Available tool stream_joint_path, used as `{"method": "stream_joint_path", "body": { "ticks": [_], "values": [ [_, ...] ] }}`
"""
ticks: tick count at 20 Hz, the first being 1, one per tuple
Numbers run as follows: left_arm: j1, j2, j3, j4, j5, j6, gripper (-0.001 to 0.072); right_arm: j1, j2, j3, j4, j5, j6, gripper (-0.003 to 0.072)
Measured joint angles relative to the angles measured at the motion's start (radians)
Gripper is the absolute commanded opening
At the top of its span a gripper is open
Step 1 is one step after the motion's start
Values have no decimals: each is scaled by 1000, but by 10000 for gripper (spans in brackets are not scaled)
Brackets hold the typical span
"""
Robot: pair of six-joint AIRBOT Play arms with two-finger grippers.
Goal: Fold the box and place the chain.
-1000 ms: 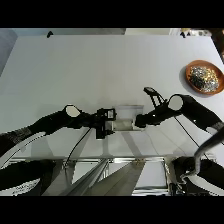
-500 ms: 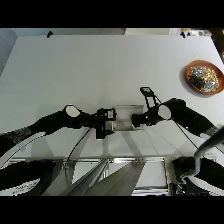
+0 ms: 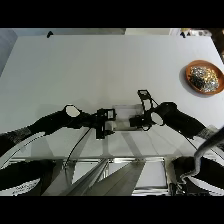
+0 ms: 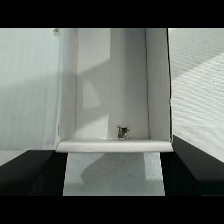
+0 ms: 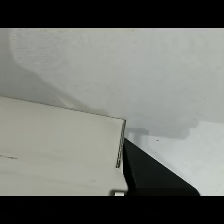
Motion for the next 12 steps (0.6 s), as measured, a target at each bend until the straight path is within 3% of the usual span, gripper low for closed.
{"method": "stream_joint_path", "body": {
  "ticks": [1, 5, 6, 7, 8, 10, 12],
  "values": [
    [0, 0, 0, 0, 0, 0, 312, 2, 0, 0, -7, 4, 7, 35],
    [0, 0, 0, 0, 0, -2, 312, 5, -3, 0, -11, 9, 25, 29],
    [0, 0, 0, 0, 1, -2, 312, 6, -4, 0, -11, 10, 26, 113],
    [0, 0, 0, 0, 1, -1, 312, 6, -5, 0, -8, 10, 26, 303],
    [0, 0, 0, 0, 1, 2, 312, 8, -6, 0, 6, 6, 26, 319],
    [0, 0, 0, 0, 2, 0, 312, 7, -6, 0, 6, 8, 33, 302],
    [0, 0, 0, 0, 2, 0, 312, 7, -6, 0, -2, 13, 52, 219]
  ]
}}
